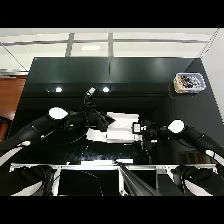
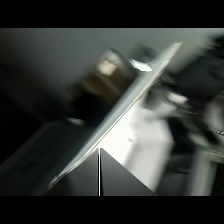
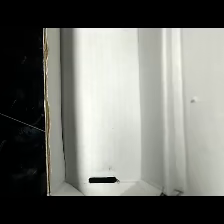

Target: Fold the box and place the chain.

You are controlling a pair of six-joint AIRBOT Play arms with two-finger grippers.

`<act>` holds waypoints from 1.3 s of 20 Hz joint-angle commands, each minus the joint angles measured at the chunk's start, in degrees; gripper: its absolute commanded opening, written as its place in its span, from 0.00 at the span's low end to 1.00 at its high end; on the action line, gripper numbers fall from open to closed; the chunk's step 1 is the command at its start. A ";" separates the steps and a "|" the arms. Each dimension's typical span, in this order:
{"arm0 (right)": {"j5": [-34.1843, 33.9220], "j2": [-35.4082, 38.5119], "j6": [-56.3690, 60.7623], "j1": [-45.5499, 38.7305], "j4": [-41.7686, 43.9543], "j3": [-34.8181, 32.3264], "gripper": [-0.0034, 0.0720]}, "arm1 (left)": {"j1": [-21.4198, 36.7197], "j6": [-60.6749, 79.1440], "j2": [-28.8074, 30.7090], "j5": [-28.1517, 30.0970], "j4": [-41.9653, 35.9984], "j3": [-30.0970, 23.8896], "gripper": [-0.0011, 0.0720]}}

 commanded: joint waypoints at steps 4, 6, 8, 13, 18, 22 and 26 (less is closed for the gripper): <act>-0.02 0.00 0.00 0.02 0.15 0.04 0.36 | -2.45 -7.15 -6.16 3.85 15.56 2.54 0.05; 0.00 0.00 0.02 0.02 0.35 0.04 0.36 | -3.28 -11.74 -8.04 -1.84 24.46 4.26 0.05; 0.00 0.00 0.02 0.02 0.37 0.04 0.36 | -3.56 -13.40 -8.52 -4.57 29.70 5.81 0.05; 0.00 0.00 0.02 0.02 0.35 0.04 0.36 | 0.11 -13.35 -2.03 -2.12 30.60 9.22 0.05; 0.00 0.00 0.02 0.02 0.35 0.04 0.36 | 5.16 -13.11 11.10 -8.50 35.60 7.17 0.06; 0.00 0.00 0.02 0.02 0.35 0.04 0.36 | 5.14 -7.41 16.76 -14.12 36.39 -1.27 0.06; 0.00 0.00 0.02 0.02 0.33 0.04 0.36 | 2.69 10.32 16.20 -11.82 37.66 -7.72 1.00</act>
